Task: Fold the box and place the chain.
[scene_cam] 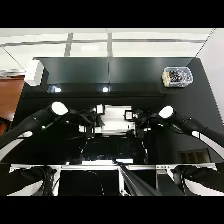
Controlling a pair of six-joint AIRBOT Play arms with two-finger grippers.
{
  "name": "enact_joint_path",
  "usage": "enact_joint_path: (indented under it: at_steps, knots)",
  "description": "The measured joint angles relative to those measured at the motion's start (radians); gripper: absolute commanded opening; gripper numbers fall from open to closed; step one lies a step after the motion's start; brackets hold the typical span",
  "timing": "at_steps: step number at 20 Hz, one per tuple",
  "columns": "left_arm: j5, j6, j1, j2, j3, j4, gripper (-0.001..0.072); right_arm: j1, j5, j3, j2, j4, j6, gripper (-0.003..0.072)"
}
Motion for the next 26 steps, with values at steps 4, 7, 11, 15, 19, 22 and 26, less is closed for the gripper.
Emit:
enact_joint_path:
  at_steps: [4, 7, 11, 15, 19, 22, 26]
  knots:
    - [-0.082, -0.404, 0.112, 0.104, 0.043, 0.296, 0.0025, 0.000, 0.002, 0.000, 0.000, 0.000, -0.004, 0.0188]
    - [-0.157, -0.820, 0.272, 0.138, 0.042, 0.456, 0.0026, 0.000, 0.003, 0.000, 0.000, 0.000, -0.003, 0.0188]
    - [-0.315, -1.049, 0.522, 0.080, -0.034, 0.310, 0.0025, 0.000, 0.003, 0.000, 0.000, -0.001, -0.004, 0.0188]
    - [-0.366, -1.041, 0.631, -0.040, -0.106, 0.077, 0.0025, 0.000, 0.004, 0.000, 0.000, -0.002, -0.004, 0.0188]
    - [-0.328, -1.012, 0.556, -0.122, -0.125, -0.053, 0.0025, 0.000, 0.005, 0.000, 0.000, -0.002, -0.004, 0.0188]
    - [-0.306, -0.966, 0.461, -0.145, -0.116, -0.117, 0.0026, 0.000, 0.005, 0.000, 0.000, -0.002, -0.004, 0.0188]
    - [-0.306, -0.920, 0.396, -0.155, -0.067, -0.139, 0.0533, 0.000, 0.004, 0.000, 0.000, -0.002, -0.004, 0.0188]
